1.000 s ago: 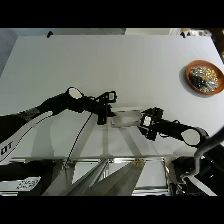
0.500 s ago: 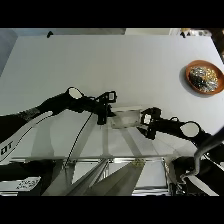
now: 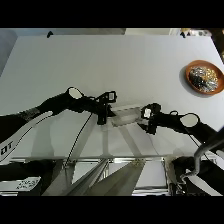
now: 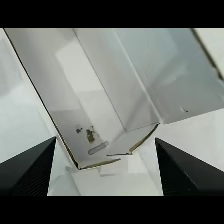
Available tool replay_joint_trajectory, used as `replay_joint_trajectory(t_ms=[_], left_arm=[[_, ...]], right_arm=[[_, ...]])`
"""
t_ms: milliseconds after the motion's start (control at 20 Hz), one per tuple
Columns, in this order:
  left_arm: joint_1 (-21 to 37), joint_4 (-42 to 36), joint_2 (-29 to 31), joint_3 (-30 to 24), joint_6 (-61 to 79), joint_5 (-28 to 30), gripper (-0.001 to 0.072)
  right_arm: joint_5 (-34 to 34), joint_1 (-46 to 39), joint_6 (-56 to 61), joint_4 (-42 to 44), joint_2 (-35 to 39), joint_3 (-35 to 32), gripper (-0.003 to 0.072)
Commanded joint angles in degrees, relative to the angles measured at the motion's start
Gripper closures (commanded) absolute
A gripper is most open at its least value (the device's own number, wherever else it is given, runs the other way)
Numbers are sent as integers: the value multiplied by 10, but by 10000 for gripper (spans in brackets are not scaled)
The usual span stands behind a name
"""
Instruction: Fold the box and place the chain.
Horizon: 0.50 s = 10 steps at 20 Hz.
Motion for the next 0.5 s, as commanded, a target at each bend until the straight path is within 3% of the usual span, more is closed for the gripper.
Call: replay_joint_trajectory(t_ms=[0,450], left_arm=[[0,0,0,0,0,0,700],[0,0,0,0,0,0,700]], right_arm=[[23,-3,-47,7,-43,19,-8],[99,-60,-98,3,-87,65,-7]])
